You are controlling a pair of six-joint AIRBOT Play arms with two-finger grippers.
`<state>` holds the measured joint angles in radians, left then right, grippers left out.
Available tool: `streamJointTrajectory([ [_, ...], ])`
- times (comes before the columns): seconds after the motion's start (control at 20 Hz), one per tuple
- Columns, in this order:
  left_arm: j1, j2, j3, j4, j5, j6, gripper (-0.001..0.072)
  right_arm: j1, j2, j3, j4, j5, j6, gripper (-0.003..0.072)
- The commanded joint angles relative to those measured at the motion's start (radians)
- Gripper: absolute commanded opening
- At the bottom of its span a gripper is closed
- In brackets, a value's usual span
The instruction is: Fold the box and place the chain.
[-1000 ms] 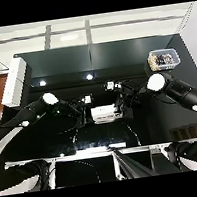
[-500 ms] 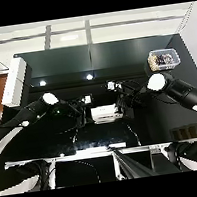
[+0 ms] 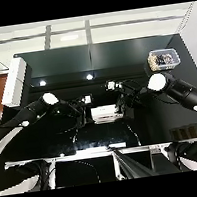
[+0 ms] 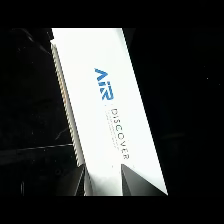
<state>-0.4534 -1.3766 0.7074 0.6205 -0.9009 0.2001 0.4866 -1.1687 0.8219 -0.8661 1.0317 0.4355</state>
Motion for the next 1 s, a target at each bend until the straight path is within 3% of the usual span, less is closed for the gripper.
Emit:
streamJointTrajectory([
  [0.0,0.000,0.000,0.000,0.000,0.000,0.001,0.0360,0.000,0.003,0.001,0.000,-0.004,0.003,0.0275],
  [0.95,0.000,0.000,0.000,0.000,0.000,0.001,0.0360,0.007,-0.030,-0.003,-0.001,-0.013,0.014,0.0274],
])
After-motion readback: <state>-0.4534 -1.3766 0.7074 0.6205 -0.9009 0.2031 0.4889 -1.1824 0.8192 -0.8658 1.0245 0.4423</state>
